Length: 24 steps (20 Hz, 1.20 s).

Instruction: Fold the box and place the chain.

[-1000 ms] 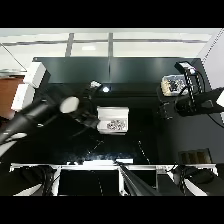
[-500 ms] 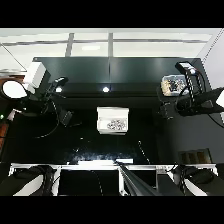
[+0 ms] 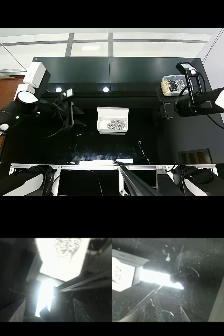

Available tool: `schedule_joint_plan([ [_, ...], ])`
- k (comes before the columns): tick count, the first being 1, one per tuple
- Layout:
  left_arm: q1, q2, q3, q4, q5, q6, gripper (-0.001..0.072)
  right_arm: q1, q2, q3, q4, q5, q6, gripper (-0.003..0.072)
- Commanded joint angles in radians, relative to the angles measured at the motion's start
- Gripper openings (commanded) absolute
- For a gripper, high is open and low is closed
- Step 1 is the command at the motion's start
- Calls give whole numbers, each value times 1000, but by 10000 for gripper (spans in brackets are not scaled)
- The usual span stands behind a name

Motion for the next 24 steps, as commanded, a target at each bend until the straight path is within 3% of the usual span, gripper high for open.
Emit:
schedule_joint_plan([
  [1, -34, -78, -5, -44, 10, 304, 707, 0, 0, -4, -1, -1, 23, 507],
  [7, -124, -153, -5, -55, 38, 352, 708, 0, 0, -4, -19, -13, 34, 506],
  [12, -167, -165, -4, -80, 150, 287, 708, 0, 0, -4, -19, -20, 34, 507],
  [24, -182, -166, -4, -90, 134, 288, 707, 0, 0, -4, -19, -38, 34, 506],
])
